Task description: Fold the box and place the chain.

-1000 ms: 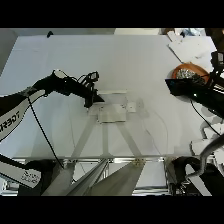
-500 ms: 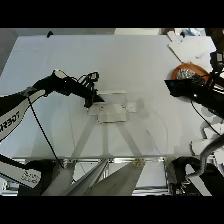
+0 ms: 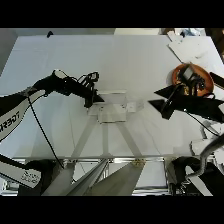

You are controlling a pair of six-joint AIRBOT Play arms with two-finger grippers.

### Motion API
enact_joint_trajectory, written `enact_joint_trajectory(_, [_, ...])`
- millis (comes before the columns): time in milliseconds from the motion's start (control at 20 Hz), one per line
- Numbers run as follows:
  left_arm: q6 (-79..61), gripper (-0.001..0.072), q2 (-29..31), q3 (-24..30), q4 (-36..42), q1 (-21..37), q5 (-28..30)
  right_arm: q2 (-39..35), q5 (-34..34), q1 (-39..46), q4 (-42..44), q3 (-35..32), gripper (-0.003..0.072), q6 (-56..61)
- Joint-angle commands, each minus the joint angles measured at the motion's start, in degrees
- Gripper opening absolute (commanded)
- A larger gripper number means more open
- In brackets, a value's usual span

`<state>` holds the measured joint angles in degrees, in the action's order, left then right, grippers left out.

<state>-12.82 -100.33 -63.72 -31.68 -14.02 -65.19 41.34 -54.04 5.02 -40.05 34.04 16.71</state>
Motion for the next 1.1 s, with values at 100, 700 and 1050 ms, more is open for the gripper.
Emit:
enact_joint_trajectory(100, [0.0,0.0012,0.0,0.02,-0.02,-0.02,0.02,-0.02,-1.99,-8.5,-4.2,0.04,0.0543,-12.22])
enact_joint_trajectory(700, [0.0,0.0012,0.0,0.02,-0.02,-0.02,0.02,0.13,3.67,-10.05,1.92,-2.97,0.07,-14.08])
enact_joint_trajectory(1050, [0.02,0.0012,0.0,0.02,0.0,-0.02,0.0,3.91,0.57,-9.81,1.33,-3.41,0.0693,-10.51])
